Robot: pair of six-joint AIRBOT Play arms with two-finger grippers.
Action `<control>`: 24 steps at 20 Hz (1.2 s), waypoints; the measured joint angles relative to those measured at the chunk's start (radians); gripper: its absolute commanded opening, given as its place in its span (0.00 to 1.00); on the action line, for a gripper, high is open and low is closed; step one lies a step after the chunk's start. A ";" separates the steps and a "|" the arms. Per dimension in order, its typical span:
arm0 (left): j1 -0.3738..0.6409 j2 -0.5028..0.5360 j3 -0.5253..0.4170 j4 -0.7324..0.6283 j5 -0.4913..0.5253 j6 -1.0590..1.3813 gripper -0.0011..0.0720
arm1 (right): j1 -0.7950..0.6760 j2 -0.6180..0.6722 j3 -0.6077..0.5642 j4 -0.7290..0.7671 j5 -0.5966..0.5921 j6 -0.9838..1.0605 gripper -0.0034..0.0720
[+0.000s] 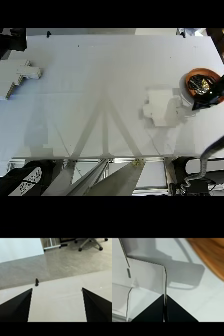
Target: Fold the box and place the chain.
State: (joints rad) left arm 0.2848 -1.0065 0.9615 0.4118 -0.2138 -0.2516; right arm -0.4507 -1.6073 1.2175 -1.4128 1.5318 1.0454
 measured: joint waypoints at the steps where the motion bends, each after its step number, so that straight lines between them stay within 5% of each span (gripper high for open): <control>1: 0.000 0.000 0.000 0.000 0.000 0.000 0.97 | 0.004 0.002 0.000 0.057 0.002 -0.015 0.06; 6: 0.000 0.000 0.000 0.000 0.000 0.000 0.97 | 0.086 0.009 0.000 0.344 -0.053 -0.108 0.06; 14: 0.000 0.000 0.000 0.000 0.000 0.000 0.97 | 0.372 0.010 -0.007 0.696 -0.386 -0.319 0.06; 24: 0.000 0.000 0.000 0.000 0.000 0.000 0.97 | 0.587 0.010 -0.197 0.811 -0.800 -0.403 0.06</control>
State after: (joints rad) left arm 0.2848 -1.0065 0.9615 0.4122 -0.2138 -0.2516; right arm 0.1364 -1.5974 1.0206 -0.6018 0.7319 0.6422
